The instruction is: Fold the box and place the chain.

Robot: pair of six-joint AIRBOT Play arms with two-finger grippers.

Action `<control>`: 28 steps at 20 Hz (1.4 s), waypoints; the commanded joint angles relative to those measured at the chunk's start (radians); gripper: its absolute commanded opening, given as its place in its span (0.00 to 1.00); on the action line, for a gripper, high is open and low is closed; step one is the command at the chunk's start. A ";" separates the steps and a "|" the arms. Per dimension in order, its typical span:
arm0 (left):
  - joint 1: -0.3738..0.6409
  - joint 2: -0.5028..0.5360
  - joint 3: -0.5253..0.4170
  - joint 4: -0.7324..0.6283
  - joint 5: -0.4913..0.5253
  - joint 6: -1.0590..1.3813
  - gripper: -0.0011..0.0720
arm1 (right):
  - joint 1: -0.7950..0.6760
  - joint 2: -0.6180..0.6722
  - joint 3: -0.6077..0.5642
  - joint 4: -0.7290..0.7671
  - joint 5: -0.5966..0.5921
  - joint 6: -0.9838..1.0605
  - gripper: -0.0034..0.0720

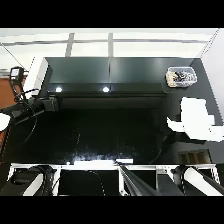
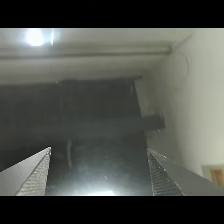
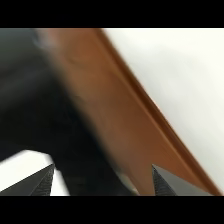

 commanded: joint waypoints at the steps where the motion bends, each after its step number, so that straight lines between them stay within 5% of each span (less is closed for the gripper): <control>1: 0.000 -0.026 0.001 -0.020 -0.040 0.001 0.98 | -0.210 -0.077 0.039 -0.023 0.151 0.036 0.99; 8: 0.000 -0.026 0.001 -0.020 -0.006 0.001 0.98 | -0.299 -0.212 0.037 0.342 0.278 -0.435 0.99; 12: 0.000 -0.026 0.001 -0.020 -0.003 0.001 0.98 | -0.270 -0.287 0.030 0.364 0.340 -0.578 0.99; 17: 0.000 -0.026 0.001 -0.019 -0.003 0.001 0.97 | -0.269 -0.373 0.030 0.238 0.292 -0.569 0.99; 21: 0.000 -0.026 0.001 -0.019 -0.002 0.001 0.97 | -0.269 -0.399 0.030 0.283 0.274 -0.623 0.98; 23: 0.000 -0.026 0.001 -0.019 -0.002 0.001 0.98 | -0.269 -0.417 0.030 0.346 0.330 -0.690 0.69; 24: 0.000 -0.026 0.001 -0.019 -0.002 0.001 0.97 | -0.269 -0.421 0.030 0.369 0.346 -0.706 0.67; 26: 0.000 -0.026 0.001 -0.019 -0.003 0.001 0.97 | -0.268 -0.421 0.030 0.395 0.364 -0.708 0.25; 28: 0.000 -0.026 0.001 -0.019 -0.003 0.001 0.97 | -0.268 -0.421 0.030 0.394 0.408 -0.707 0.19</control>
